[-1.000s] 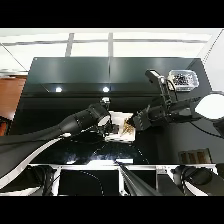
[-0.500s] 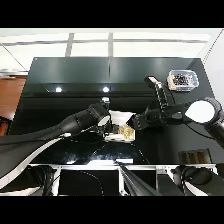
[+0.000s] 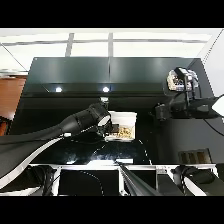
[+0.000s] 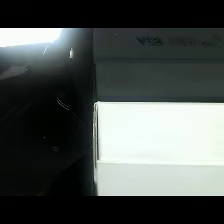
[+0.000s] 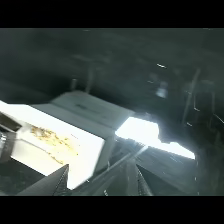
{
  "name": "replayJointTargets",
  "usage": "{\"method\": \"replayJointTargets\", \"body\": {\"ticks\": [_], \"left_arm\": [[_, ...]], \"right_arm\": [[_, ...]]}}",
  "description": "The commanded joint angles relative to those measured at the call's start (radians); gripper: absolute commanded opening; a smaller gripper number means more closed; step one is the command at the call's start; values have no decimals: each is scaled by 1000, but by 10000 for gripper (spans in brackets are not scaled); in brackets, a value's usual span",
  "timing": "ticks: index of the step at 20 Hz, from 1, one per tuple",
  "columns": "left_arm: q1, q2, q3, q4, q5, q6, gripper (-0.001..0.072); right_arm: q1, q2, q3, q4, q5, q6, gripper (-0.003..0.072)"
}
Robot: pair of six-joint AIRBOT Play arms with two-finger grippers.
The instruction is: Fold the box and place the chain.
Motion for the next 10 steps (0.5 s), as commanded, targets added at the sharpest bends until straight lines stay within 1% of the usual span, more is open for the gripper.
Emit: {"method": "replayJointTargets", "body": {"ticks": [1, 2, 3, 5, 7, 9, 10], "left_arm": [[-1, 5, 2, -16, -1, -25, 141], [-1, 11, 9, -19, -1, -25, 346], [-1, 21, 20, -18, -6, -14, 422], [-1, 53, 46, -14, -16, 70, 421], [1, 108, 58, -14, -58, 205, 415], [3, 175, 58, 4, -118, 418, 403], [3, 208, 58, 50, -147, 528, 403]], "right_arm": [[-61, 13, 1, -14, 41, -14, 495], [-61, 13, 1, -14, 40, -14, 495], [-61, 13, 1, -14, 38, -14, 495], [-61, 13, 1, -14, 37, -14, 495], [-61, 13, 1, -14, 37, -14, 495], [-61, 13, 1, -14, 37, -14, 495], [-61, 13, 1, -15, 36, -14, 495]]}}
